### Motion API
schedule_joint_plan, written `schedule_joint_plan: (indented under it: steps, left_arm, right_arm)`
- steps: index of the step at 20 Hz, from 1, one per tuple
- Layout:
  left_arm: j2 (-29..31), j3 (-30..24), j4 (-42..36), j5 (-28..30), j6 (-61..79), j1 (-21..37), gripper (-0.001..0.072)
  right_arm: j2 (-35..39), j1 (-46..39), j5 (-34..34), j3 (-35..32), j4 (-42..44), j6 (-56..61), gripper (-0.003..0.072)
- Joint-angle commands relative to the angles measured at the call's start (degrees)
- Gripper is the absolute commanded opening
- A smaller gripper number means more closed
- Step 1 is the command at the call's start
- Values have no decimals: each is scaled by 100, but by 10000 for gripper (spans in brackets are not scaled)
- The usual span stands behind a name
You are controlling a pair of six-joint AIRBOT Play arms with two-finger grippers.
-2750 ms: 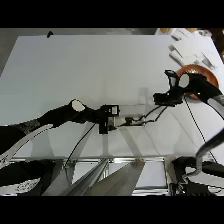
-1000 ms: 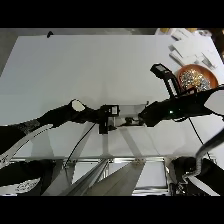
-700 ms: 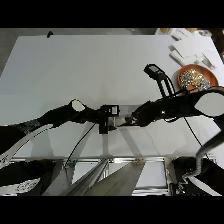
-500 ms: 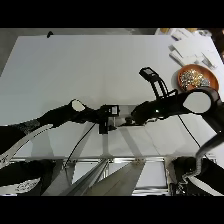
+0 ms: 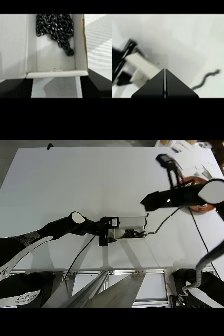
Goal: Fold the box and place the chain.
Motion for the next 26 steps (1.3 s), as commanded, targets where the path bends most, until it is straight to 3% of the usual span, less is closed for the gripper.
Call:
schedule_joint_plan:
  steps: [1, 5, 6, 8, 9, 16, 22, 25, 26]
  left_arm:
    - [4, -2, 0, 0, 2, -2, 322]
    - [4, -2, 2, 0, 2, -2, 322]
    - [4, -2, 2, 0, 2, -2, 322]
    - [4, -2, 2, 0, 2, -2, 322]
    - [4, -2, 2, 0, 2, -2, 322]
    - [4, -2, 0, 0, 2, -2, 322]
    - [4, -2, 2, 0, 2, -2, 322]
    - [4, -2, 2, 0, 2, -2, 322]
    - [4, -2, 2, 0, 2, -2, 322]
  right_arm:
    - [-302, -863, -105, 186, -409, -94, 16]
    - [-1252, -914, -15, 61, -933, -66, 19]
    - [-1480, -850, -31, 26, -946, -74, 71]
    - [-1926, -645, -26, 24, -1091, -85, 301]
    - [-2109, -507, -37, 24, -1222, -85, 313]
    - [-2656, -107, -13, 24, -1856, 356, 264]
    - [-2898, -107, -162, 24, -1792, 358, 251]
    - [-3045, -107, -142, 22, -1644, 382, 176]
    - [-3042, -107, -138, 24, -1631, 398, 47]
